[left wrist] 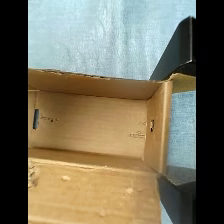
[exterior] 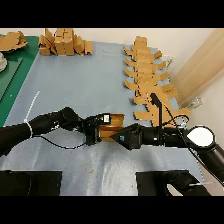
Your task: Fold the box.
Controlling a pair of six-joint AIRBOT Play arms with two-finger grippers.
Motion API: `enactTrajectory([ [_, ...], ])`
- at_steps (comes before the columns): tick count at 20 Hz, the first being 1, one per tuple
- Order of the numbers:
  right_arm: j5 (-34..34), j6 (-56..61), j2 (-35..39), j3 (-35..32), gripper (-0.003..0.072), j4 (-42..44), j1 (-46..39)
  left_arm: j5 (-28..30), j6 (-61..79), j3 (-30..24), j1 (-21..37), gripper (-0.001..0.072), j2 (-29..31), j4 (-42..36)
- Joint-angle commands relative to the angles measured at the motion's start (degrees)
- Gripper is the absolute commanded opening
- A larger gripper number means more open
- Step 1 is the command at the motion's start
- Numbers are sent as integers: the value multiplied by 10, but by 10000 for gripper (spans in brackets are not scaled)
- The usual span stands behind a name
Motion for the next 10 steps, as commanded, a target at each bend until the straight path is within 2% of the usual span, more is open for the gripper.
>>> enactTrajectory([
  [1, 14, 6, 0, 0, 695, -35, 0, 1, 0, 1, 0, 604, 0, -1],
  [10, 25, 33, 0, 0, 694, -63, 0, 0, 0, 1, 0, 604, 0, 0],
])
